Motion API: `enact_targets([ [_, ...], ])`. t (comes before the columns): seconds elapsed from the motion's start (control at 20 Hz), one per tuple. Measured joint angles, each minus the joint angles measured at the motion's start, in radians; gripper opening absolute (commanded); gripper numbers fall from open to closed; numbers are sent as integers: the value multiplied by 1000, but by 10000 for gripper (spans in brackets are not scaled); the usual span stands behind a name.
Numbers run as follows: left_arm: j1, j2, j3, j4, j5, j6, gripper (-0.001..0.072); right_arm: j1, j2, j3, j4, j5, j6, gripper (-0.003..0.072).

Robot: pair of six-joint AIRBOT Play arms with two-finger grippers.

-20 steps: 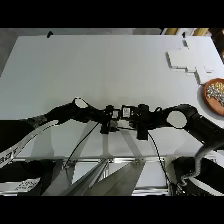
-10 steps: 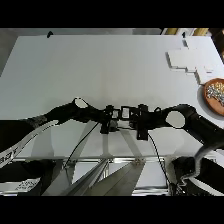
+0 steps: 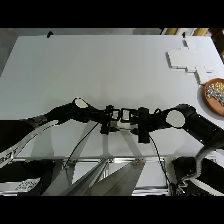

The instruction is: Fold the box and place the chain.

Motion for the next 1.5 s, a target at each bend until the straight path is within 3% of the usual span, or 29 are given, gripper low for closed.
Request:
enact_targets([
  [1.5, 0, 0, 0, -1, 1, -3, 30, 0, -36, -62, -12, -78, 32, 19],
])
